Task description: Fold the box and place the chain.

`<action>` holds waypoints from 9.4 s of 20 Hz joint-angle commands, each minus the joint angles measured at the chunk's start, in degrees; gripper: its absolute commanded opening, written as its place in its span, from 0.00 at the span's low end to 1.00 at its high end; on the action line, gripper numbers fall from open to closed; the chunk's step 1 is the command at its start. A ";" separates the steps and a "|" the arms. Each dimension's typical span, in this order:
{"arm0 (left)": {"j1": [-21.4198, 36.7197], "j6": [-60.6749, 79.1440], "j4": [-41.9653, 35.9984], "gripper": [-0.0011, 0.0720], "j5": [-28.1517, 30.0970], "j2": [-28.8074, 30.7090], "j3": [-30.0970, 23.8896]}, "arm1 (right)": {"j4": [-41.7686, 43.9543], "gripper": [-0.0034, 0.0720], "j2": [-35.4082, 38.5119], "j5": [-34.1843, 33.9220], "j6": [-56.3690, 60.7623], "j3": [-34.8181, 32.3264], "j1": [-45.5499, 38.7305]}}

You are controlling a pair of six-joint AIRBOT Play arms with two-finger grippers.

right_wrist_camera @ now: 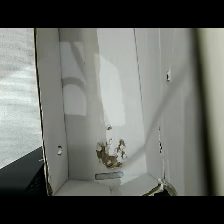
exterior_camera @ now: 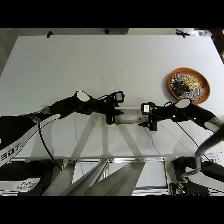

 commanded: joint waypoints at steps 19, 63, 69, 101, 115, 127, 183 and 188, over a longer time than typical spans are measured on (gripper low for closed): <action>7.67 -14.47 16.79 0.70 -14.38 9.97 0.00 | -0.02 0.57 -0.02 0.04 0.00 -0.02 -0.02; -10.82 -26.77 18.10 0.02 5.07 10.78 0.00 | -0.02 0.57 -0.02 0.04 0.00 -0.02 -0.02; -10.84 -26.51 18.58 0.02 2.67 10.80 0.00 | -0.02 0.57 -0.02 0.04 0.00 -0.02 -0.02; -6.71 -29.42 16.33 0.02 19.12 7.80 -4.59 | -0.02 0.57 -0.02 0.04 0.00 -0.02 -0.02; -5.29 -29.40 22.99 0.02 11.32 16.39 -6.21 | -0.02 0.57 -0.02 0.04 0.00 0.00 -0.02; 2.16 -29.07 28.83 0.32 4.50 33.05 -21.31 | -0.02 0.57 -0.02 0.04 0.00 -0.02 -0.02; -0.74 19.89 3.52 0.38 9.88 14.67 -15.76 | -0.17 0.57 -0.02 0.04 0.02 -0.02 -0.02; -2.19 20.74 2.58 0.38 9.88 14.62 -15.76 | -0.17 0.57 -0.02 0.02 0.00 -0.02 -0.02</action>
